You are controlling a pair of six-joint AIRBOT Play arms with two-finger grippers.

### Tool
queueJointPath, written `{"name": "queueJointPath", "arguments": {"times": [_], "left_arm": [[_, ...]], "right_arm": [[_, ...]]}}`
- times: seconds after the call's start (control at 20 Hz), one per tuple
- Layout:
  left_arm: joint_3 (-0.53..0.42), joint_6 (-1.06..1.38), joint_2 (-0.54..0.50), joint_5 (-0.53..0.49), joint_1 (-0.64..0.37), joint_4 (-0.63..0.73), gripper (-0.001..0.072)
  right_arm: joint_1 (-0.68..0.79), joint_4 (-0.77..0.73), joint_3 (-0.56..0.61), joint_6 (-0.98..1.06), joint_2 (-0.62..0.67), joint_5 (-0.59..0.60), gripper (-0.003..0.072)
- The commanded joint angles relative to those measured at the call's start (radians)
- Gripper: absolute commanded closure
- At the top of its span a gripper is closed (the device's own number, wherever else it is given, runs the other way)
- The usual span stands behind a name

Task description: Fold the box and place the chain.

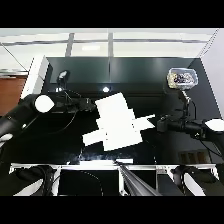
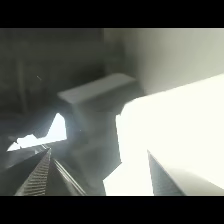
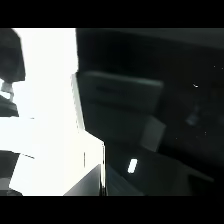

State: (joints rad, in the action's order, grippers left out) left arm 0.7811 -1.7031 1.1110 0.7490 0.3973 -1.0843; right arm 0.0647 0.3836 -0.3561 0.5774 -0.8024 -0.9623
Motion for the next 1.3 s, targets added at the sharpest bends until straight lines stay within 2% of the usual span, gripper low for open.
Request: {"name": "queueJointPath", "arguments": {"times": [0.0, 0.05, 0.1, 0.25, 0.35, 0.55, 0.65, 1.0, 1.1, 1.15, 1.2, 1.25], "left_arm": [[-0.01, 0.515, 0.138, 0.135, -0.093, 0.6, 0.0005], [-0.011, 0.657, 0.176, 0.207, -0.126, 0.737, 0.0005], [-0.011, 0.686, 0.203, 0.239, -0.15, 0.768, 0.0005], [-0.011, 0.68, 0.251, 0.248, -0.192, 0.666, 0.0005], [-0.011, 0.712, 0.29, 0.272, -0.19, 0.662, 0.0005], [-0.011, 0.978, 0.411, 0.471, -0.158, 0.778, 0.0005], [-0.011, 1.083, 0.465, 0.53, -0.137, 0.812, 0.0006], [-0.005, 1.282, 0.531, 0.546, -0.138, 0.803, 0.004], [0.014, 1.282, 0.543, 0.547, -0.137, 0.77, 0.0207], [0.023, 1.283, 0.549, 0.55, -0.137, 0.771, 0.0252], [0.032, 1.286, 0.556, 0.563, -0.137, 0.771, 0.0335], [0.044, 1.289, 0.565, 0.584, -0.137, 0.771, 0.0519]], "right_arm": [[-0.013, -0.017, 0.027, -0.016, 0.028, 0.009, 0.0676], [-0.013, -0.017, 0.027, -0.016, 0.028, 0.003, 0.0676], [-0.013, -0.018, 0.027, -0.014, 0.028, 0.002, 0.0676], [-0.013, -0.017, 0.027, -0.013, 0.028, 0.002, 0.0676], [-0.013, -0.017, 0.027, -0.013, 0.028, 0.003, 0.0676], [-0.013, -0.017, 0.027, -0.009, 0.028, 0.003, 0.0676], [-0.013, -0.017, 0.027, -0.004, 0.028, 0.003, 0.0676], [-0.013, -0.017, 0.027, 0.006, 0.028, 0.002, 0.0676], [-0.013, -0.016, 0.027, 0.006, 0.028, 0.002, 0.0675], [-0.013, -0.016, 0.027, 0.007, 0.028, 0.002, 0.0676], [-0.013, -0.016, 0.027, 0.007, 0.028, 0.002, 0.0676], [-0.013, -0.015, 0.027, 0.01, 0.028, 0.002, 0.0676]]}}
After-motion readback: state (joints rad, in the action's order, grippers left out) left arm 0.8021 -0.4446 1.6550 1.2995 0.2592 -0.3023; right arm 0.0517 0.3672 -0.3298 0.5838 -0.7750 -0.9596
